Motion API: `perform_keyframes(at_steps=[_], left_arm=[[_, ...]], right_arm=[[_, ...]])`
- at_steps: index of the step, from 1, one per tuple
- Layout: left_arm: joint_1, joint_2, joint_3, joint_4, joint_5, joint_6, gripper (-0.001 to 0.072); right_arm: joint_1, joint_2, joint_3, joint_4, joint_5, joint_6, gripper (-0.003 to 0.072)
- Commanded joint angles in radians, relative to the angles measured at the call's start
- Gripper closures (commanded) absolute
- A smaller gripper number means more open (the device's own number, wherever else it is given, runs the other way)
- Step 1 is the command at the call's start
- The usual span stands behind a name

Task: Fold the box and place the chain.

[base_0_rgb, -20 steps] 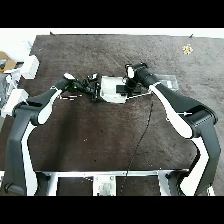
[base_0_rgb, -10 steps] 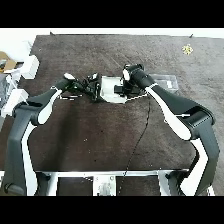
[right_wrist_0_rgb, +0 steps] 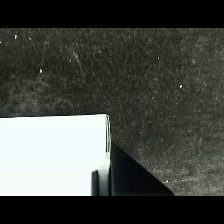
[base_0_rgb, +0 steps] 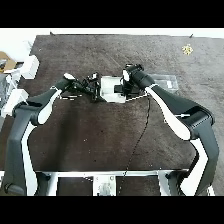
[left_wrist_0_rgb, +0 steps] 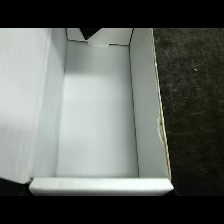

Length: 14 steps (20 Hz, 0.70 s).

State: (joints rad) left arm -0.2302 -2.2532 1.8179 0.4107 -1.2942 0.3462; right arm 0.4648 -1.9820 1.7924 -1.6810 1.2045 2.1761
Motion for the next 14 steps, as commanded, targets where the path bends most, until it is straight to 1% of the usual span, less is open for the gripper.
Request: perform_keyframes(at_steps=[1,2,3,4,8,11,14], left_arm=[[0.000,0.000,0.000,0.000,-0.004,0.002,0.0358],[0.000,0.000,0.000,0.000,-0.004,0.002,0.0358],[0.000,0.000,0.000,0.000,-0.004,0.002,0.0358],[0.000,0.000,0.000,0.000,-0.004,0.002,0.0358],[0.000,0.000,0.000,0.000,-0.004,0.002,0.0358],[0.000,0.000,0.000,0.000,-0.004,0.002,0.0358],[0.000,0.000,0.000,0.000,-0.004,0.002,0.0358]], right_arm=[[0.000,0.003,0.000,-0.002,-0.015,-0.011,0.0317],[0.000,0.010,0.000,-0.002,-0.014,-0.031,0.0315],[0.000,0.019,0.000,-0.002,-0.014,-0.037,0.0357],[0.000,0.030,0.000,0.002,-0.012,-0.053,0.0340],[-0.002,0.076,0.000,0.013,0.025,-0.120,0.0340],[-0.012,0.127,0.005,0.025,0.080,-0.236,0.0341],[-0.051,0.219,0.024,0.015,0.135,-0.418,0.0342]])
